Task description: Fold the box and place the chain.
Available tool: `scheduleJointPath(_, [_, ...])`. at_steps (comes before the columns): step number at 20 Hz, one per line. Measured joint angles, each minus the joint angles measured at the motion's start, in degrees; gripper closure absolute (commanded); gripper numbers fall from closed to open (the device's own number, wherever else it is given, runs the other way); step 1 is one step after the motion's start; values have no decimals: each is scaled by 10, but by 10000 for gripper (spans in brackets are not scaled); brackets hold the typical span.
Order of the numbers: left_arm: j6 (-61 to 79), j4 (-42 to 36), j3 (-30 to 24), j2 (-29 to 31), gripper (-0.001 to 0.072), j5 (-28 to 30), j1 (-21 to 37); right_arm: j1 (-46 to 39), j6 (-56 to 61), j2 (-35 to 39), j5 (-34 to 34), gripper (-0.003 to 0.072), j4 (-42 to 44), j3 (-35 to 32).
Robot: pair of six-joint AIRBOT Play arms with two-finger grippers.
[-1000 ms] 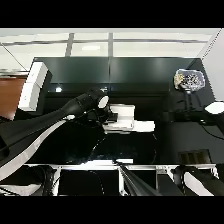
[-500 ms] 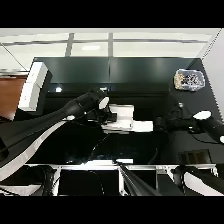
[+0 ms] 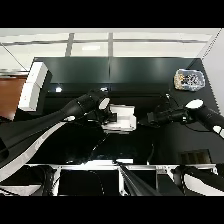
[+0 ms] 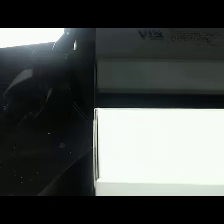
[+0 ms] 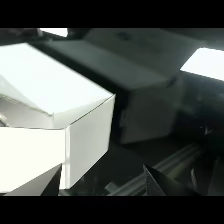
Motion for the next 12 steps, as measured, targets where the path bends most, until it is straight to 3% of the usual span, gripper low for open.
scheduleJointPath(4, [0, -1, 0, 0, 683, 1, 0, 17, 19, -1, 11, 139, 15, 10])
scheduleJointPath(5, [0, -2, 0, 0, 683, 2, 0, 25, 25, -1, 6, 195, 19, 12])
scheduleJointPath(8, [0, -2, 0, 0, 683, 4, 0, 64, 61, -1, -18, 198, 14, 28])
scheduleJointPath(12, [0, -4, 0, 0, 683, 6, 0, 137, 187, -1, -59, 198, -81, 77])
